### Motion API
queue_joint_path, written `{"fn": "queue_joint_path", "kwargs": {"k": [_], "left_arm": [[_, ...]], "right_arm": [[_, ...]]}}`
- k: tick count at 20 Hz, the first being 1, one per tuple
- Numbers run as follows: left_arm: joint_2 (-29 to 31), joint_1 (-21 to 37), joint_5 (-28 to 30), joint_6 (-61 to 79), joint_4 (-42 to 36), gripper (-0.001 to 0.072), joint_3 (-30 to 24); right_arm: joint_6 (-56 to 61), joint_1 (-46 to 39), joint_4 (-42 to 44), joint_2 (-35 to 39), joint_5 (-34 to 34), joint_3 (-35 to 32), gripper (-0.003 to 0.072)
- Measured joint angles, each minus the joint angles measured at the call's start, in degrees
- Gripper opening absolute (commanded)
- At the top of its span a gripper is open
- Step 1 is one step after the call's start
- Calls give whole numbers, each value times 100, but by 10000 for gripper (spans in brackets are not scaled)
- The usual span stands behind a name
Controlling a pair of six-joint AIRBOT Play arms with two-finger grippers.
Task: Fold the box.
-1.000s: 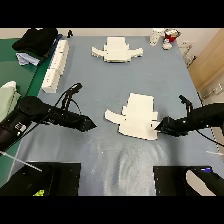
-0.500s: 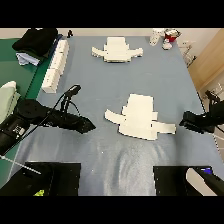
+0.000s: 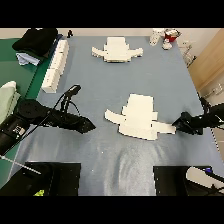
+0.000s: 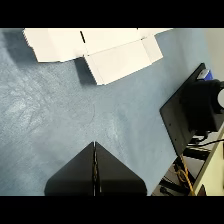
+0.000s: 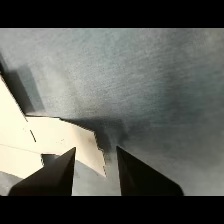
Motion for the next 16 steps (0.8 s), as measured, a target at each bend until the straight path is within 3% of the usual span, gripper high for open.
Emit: {"fn": "queue_joint_path", "kwargs": {"k": [2,9,13,14,16], "left_arm": [[0,0,17,0,2,14,0],[0,0,197,0,-4,13,0],[0,0,238,0,-22,14,0],[0,0,240,0,-26,13,0],[0,0,275,0,-37,13,0]], "right_arm": [[-92,-13,114,-94,15,0,304],[-444,-22,739,-186,-332,-9,283],[-586,184,927,-186,-501,-9,115],[-619,282,944,-188,-496,-9,5],[-649,529,977,-188,-433,-9,5]]}}
